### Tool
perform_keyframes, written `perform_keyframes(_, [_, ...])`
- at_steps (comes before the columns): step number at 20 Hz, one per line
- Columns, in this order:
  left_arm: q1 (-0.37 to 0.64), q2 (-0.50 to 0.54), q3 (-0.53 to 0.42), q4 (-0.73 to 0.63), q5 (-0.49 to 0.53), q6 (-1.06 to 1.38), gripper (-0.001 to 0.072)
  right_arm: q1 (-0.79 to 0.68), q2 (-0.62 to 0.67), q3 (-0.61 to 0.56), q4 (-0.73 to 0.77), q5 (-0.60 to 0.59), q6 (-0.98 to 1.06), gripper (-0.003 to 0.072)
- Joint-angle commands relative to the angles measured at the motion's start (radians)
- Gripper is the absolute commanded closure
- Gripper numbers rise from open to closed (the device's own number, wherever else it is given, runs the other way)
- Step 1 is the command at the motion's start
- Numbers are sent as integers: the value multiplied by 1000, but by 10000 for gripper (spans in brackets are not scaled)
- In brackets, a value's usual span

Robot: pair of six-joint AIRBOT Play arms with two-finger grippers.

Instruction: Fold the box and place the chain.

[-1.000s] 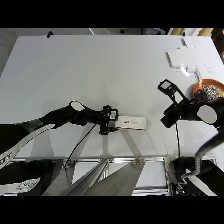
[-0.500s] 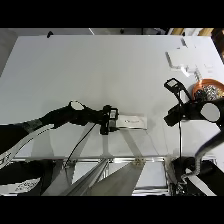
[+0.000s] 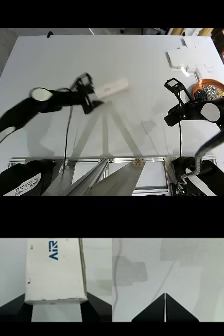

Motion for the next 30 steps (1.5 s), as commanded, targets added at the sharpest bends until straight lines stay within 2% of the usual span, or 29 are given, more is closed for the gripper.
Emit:
perform_keyframes(1, [266, 207, 0, 100, 80, -302, 439, 0, 0, 0, 0, 0, 0, 669])
perform_keyframes(3, [416, 274, 0, 166, 91, -325, 439, 0, 0, 0, 0, 0, 0, 669])
perform_keyframes(5, [526, 274, 0, 311, 117, -563, 439, 0, 0, 0, 1, 0, 0, 669])
perform_keyframes(7, [608, 229, 0, 476, 115, -777, 436, 0, 0, 0, 0, 0, 0, 669])
perform_keyframes(11, [741, 108, 0, 841, -4, -1044, 431, 0, 0, 0, 1, 0, 0, 669])
perform_keyframes(13, [801, 48, 0, 956, -50, -1183, 326, 0, 0, 0, 1, 0, 0, 669])
perform_keyframes(14, [825, 20, 0, 982, -67, -1240, 290, 0, 0, 0, 0, 0, 0, 669])
perform_keyframes(19, [867, -73, 0, 1045, -81, -1294, 275, 0, 0, 0, 0, 0, 0, 669])
perform_keyframes(20, [867, -82, 0, 1044, -79, -1304, 223, 0, 0, 0, 1, 0, 0, 669])
perform_keyframes(21, [867, -89, 0, 1044, -82, -1305, 131, 0, 0, 0, 0, 0, 0, 669])
perform_keyframes(22, [867, -89, 0, 1045, -91, -1305, -2, 0, 0, 0, 0, 1, 0, 669])
perform_keyframes(26, [866, -78, 0, 1045, -122, -1305, 14, 0, 0, 0, 1, 1, 0, 669])
perform_keyframes(30, [857, 35, 0, 1028, -115, -1304, 15, 0, 0, 0, 0, 0, 0, 669])
